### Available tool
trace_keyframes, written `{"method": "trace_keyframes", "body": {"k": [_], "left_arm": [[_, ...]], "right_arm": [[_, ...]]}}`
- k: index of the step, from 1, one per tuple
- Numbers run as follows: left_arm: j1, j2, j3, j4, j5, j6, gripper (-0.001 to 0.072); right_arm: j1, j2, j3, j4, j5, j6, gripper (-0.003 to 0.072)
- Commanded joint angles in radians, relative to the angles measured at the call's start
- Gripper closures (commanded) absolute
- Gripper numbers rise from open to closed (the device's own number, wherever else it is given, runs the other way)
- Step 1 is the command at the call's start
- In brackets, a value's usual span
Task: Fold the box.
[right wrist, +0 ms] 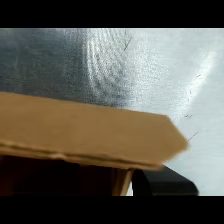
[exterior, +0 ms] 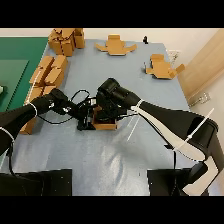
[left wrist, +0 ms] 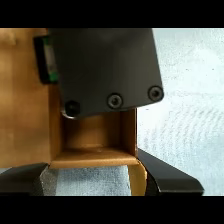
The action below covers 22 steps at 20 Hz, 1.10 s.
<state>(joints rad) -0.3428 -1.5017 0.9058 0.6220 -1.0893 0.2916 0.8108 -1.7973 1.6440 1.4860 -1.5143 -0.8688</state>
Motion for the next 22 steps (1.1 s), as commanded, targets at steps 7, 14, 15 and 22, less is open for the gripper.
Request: {"method": "trace_keyframes", "body": {"k": [7,14,15,22], "left_arm": [[0.0,0.0,0.0,0.005,0.008,-0.005,0.06],[0.0,0.0,0.0,0.006,0.009,-0.005,0.06],[0.0,0.0,0.0,0.006,0.009,-0.005,0.06],[0.0,0.0,0.0,0.006,0.013,-0.005,0.06]], "right_arm": [[-0.084,0.2,-0.179,0.109,0.164,-0.093,0.0215],[-0.293,0.572,-0.642,0.52,0.575,-0.426,0.039],[-0.357,0.604,-0.704,0.608,0.626,-0.5,0.068],[-0.652,0.333,-0.671,1.144,0.636,-1.07,0.0682]]}}
